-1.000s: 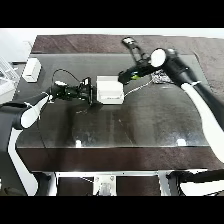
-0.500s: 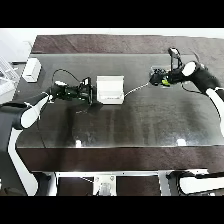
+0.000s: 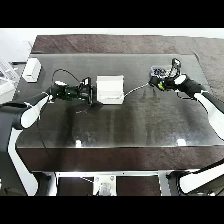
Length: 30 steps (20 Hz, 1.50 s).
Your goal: Fold the box and place the chain.
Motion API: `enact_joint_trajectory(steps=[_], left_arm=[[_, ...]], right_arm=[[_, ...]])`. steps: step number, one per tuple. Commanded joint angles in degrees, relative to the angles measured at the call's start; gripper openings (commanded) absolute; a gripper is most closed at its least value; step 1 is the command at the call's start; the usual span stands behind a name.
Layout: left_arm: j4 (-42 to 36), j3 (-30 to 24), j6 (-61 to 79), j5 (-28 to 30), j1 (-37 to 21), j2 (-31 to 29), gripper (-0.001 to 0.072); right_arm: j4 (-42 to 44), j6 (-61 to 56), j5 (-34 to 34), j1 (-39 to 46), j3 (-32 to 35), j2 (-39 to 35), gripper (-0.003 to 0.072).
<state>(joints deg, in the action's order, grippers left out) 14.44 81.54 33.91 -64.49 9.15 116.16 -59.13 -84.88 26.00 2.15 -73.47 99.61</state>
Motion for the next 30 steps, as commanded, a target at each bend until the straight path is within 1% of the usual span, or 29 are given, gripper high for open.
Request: enact_joint_trajectory(steps=[1,2,3,4,5,6,7,8,9,11,14,16,18,21,23,25,28,30], left_arm=[[0.02,-0.02,0.02,0.02,-0.02,-0.02,0.0231],[0.02,-0.02,0.02,0.02,-0.02,-0.02,0.0231],[0.02,-0.02,0.02,0.00,-0.02,-0.02,0.0231],[0.02,-0.02,0.02,0.00,-0.02,-0.02,0.0231],[0.02,-0.02,0.02,0.00,-0.02,-0.02,0.0231],[0.02,-0.02,0.02,0.00,-0.02,-0.02,0.0231],[0.02,-0.02,0.02,0.00,-0.02,-0.02,0.0231],[0.02,-0.02,0.02,-0.02,-0.02,-0.02,0.0231],[0.02,-0.02,0.02,-0.02,-0.02,-0.02,0.0231],[0.02,-0.02,0.02,-0.02,-0.02,-0.02,0.0231],[0.02,-0.02,0.02,-0.02,-0.02,-0.02,0.0232],[0.02,-0.02,0.02,-0.02,-0.02,-0.02,0.0232],[0.02,-0.02,0.02,-0.04,-0.02,-0.02,0.0231],[0.02,-0.02,0.00,-0.04,-0.02,-0.02,0.0231],[0.02,-0.02,0.00,-0.04,-0.02,-0.02,0.0231],[0.02,-0.02,0.00,-0.07,-0.02,-0.02,0.0231],[0.02,-0.02,0.00,-0.04,-0.02,-0.02,0.0231],[0.02,-0.02,0.00,-0.07,-0.02,-0.02,0.0231]], right_arm=[[2.32,0.00,-2.01,-1.14,-3.45,3.15,0.0510],[3.21,0.00,-1.95,-1.38,-4.48,3.96,0.0501],[3.26,0.00,-1.84,-1.57,-5.25,4.57,0.0434],[3.23,0.00,-1.55,-1.64,-5.68,5.03,0.0412],[3.13,0.00,-1.44,-1.70,-5.73,5.22,0.0344],[2.82,0.00,-1.36,-1.51,-5.70,5.27,0.0224],[2.75,0.04,-1.42,-1.11,-5.75,5.25,0.0029],[2.78,0.00,-1.33,-0.55,-5.90,5.11,0.0004],[2.78,0.02,-1.16,-0.17,-5.97,4.35,0.0004],[2.43,0.37,-0.87,-0.57,-5.97,0.31,0.0002],[2.03,4.09,-0.87,-3.43,-6.23,-10.67,0.0002],[0.22,5.40,-0.63,-6.75,-6.23,-19.23,0.0002],[-3.39,5.40,-0.66,-11.28,-6.23,-27.21,0.0002],[-7.06,5.42,-0.68,-18.99,-6.23,-34.93,0.0002],[-9.29,5.42,-0.72,-24.15,-6.51,-37.13,0.0002],[-9.77,5.42,-1.18,-28.87,-6.86,-37.24,0.0002],[-10.58,5.40,-2.60,-35.12,-6.86,-36.11,0.0002],[-10.51,4.61,-2.54,-37.07,-6.75,-34.34,0.0001]])
